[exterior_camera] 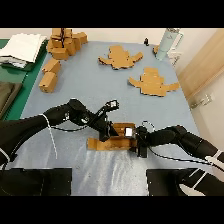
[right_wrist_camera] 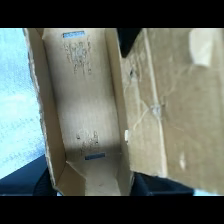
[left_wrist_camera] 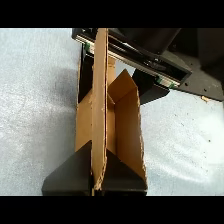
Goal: Fold the box.
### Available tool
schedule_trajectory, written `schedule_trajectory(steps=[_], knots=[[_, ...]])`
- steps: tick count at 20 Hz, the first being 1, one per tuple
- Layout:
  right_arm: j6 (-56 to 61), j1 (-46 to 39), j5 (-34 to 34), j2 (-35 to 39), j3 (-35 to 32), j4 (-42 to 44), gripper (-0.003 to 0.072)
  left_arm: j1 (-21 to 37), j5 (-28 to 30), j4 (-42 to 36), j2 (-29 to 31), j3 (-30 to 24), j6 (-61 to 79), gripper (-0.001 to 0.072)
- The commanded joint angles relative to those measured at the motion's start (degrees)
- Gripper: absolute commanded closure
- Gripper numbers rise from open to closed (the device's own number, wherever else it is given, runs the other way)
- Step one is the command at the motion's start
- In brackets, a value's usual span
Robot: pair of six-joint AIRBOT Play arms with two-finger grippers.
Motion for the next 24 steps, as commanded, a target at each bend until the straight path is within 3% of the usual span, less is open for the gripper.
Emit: schedule_trajectory(steps=[1, 7, 8, 9, 10, 11, 16, 18, 19, 20, 21, 24], knots=[[0.0, 0.0, 0.0, 0.0, 0.0, 0.0, 0.0184, 0.0, 0.1, -0.3, 0.0, 0.0, 0.0, 0.0695], [0.0, 0.0, 0.0, 0.0, 0.0, 0.0, 0.0184, 0.1, -0.1, -0.1, 0.0, 0.0, -0.6, 0.0692], [0.0, 0.0, 0.0, 0.0, 0.0, 0.0, 0.0184, 0.2, -0.1, 0.0, 0.2, 0.0, -0.6, 0.0647], [0.0, 0.0, 0.0, 0.0, 0.0, 0.0, 0.0184, 0.6, 0.0, 0.1, 0.3, 0.0, -1.7, 0.0354], [0.0, 0.0, 0.0, 0.0, 0.0, 0.0, 0.0184, 1.2, 0.0, 0.3, 0.7, 0.0, -4.7, 0.0138], [0.0, 0.0, 0.0, 0.0, 0.0, 0.0, 0.0184, 2.2, -0.2, 1.8, 1.5, 0.0, -7.5, 0.0106], [0.0, 0.0, 0.0, 0.0, 0.0, 0.0, 0.0184, 10.2, -1.7, 19.5, 10.6, 0.0, -26.4, 0.0102], [0.0, 0.0, 0.0, 0.0, 0.0, 0.0, 0.0184, 11.9, -8.5, 23.1, 13.5, 0.0, -36.4, 0.0104], [0.0, 0.0, 0.0, 0.0, 0.0, 0.0, 0.0184, 11.8, -13.4, 23.6, 14.0, 0.0, -41.4, 0.0142], [0.0, 0.0, 0.0, 0.0, 0.0, 0.0, 0.0184, 11.3, -18.2, 23.6, 13.9, 0.0, -46.1, 0.0382], [0.0, 0.0, 0.0, 0.0, 0.0, 0.0, 0.0184, 9.9, -22.1, 23.4, 13.7, -0.1, -49.7, 0.0690], [0.0, 0.0, 0.0, 0.0, 0.0, 0.0, 0.0184, 3.1, -22.7, 18.3, 12.1, -0.2, -57.2, 0.0695]])
